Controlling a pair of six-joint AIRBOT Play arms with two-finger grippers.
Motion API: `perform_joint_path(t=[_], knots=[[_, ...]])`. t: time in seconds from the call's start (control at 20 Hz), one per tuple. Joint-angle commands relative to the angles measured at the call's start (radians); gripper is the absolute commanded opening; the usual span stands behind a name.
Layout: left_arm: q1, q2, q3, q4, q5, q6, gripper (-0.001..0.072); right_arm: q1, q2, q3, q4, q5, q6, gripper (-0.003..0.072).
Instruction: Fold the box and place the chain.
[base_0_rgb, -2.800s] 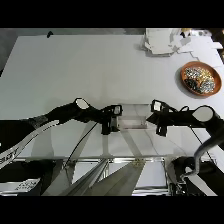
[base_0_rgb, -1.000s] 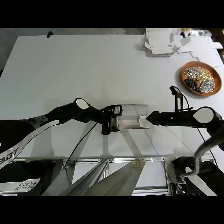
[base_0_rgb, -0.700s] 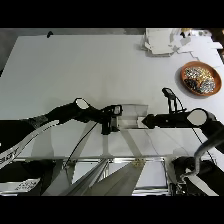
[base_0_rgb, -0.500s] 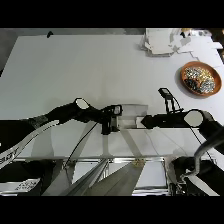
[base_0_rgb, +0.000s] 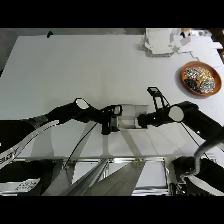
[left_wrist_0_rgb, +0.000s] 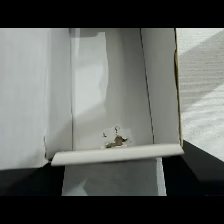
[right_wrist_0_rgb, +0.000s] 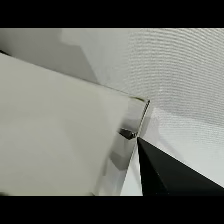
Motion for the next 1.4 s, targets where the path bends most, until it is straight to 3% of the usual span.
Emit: perform_joint_path(t=[0.0,0.25,0.6,0.95,1.05,1.3,1.35], knots=[[0.000,0.001,0.000,0.000,0.000,0.000,0.0208,0.071,-0.072,0.071,-0.120,0.043,0.140,0.0432],[0.000,0.001,0.000,0.000,0.000,0.000,0.0208,0.085,-0.158,0.156,-0.249,0.175,0.289,0.0398],[0.000,0.001,0.000,0.000,0.000,0.000,0.0208,0.134,-0.226,0.164,-0.263,0.167,0.352,0.0391],[0.000,0.001,0.000,0.000,0.000,0.000,0.0208,0.145,-0.226,0.164,-0.283,0.139,0.372,0.0149],[0.000,0.001,0.000,0.000,0.000,0.000,0.0208,0.145,-0.226,0.164,-0.286,0.145,0.372,0.0037],[0.000,0.001,0.000,0.000,0.000,0.000,0.0208,0.145,-0.226,0.164,-0.288,0.148,0.372,0.0022],[0.000,0.001,0.000,0.000,0.000,0.000,0.0208,0.145,-0.226,0.164,-0.288,0.147,0.372,0.0059]])
